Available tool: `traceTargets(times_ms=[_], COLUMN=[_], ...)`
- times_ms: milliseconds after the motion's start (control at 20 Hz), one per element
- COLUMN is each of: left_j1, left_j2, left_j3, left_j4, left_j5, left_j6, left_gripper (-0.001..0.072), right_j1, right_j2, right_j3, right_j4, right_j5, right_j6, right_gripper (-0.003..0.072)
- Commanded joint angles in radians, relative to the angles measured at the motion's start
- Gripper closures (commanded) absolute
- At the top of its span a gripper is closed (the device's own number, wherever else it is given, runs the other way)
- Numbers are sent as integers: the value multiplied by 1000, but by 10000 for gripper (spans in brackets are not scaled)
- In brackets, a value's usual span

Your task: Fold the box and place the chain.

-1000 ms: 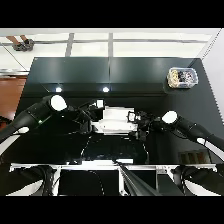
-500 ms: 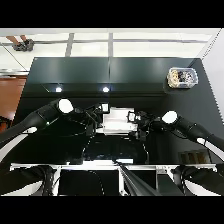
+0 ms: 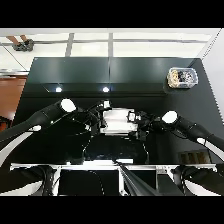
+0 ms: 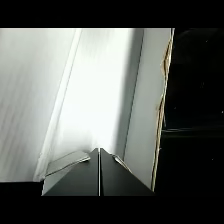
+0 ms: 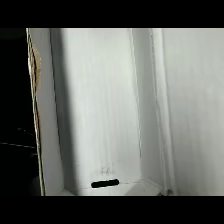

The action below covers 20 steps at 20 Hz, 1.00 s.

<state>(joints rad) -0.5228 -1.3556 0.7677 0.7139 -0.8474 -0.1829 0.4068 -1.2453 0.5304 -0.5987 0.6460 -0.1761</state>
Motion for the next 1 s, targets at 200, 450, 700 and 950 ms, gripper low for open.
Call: traceTargets(times_ms=[200, 450, 700, 950], left_j1=[-14, -21, 117, 380], left_j2=[-6, 2, 190, 264], left_j3=[0, 23, 43, 18], left_j4=[10, 76, 304, 344], left_j5=[1, -58, -108, -171], left_j6=[0, -50, -344, -755], left_gripper=[602, 683, 683, 683], right_j1=[0, 0, 0, 0], right_j2=[0, 0, 0, 0], right_j3=[0, 0, 0, 0], right_j4=[0, 0, 0, 0], right_j5=[0, -1, -1, 0], right_j6=[0, 0, 0, 0], right_gripper=[348, 348, 348, 348])
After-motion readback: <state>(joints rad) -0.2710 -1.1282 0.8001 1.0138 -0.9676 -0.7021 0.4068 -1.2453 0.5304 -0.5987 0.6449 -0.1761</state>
